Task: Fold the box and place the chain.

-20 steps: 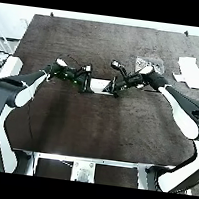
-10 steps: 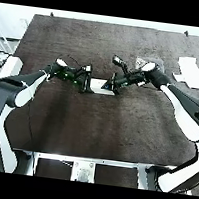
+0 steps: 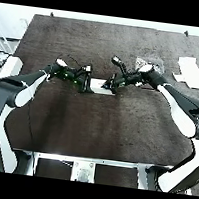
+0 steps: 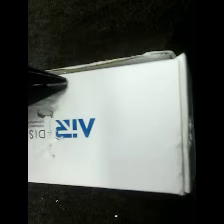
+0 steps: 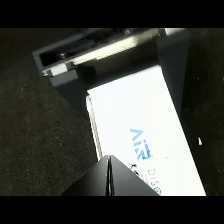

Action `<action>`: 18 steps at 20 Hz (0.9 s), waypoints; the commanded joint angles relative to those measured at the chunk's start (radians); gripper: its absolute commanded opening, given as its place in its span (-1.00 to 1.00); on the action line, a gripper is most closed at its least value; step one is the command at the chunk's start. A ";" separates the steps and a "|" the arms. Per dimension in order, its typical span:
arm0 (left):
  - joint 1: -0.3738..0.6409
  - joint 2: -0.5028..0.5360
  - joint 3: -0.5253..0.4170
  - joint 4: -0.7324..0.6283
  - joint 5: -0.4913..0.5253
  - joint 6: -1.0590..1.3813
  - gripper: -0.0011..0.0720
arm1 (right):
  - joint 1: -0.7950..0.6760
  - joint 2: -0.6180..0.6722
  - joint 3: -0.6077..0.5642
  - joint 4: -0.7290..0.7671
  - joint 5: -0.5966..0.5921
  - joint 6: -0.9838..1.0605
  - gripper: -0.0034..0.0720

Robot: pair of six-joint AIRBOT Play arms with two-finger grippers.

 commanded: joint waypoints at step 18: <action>0.001 0.000 0.000 0.000 0.000 0.000 0.73 | 0.015 0.428 -0.105 0.071 -0.088 0.089 -0.87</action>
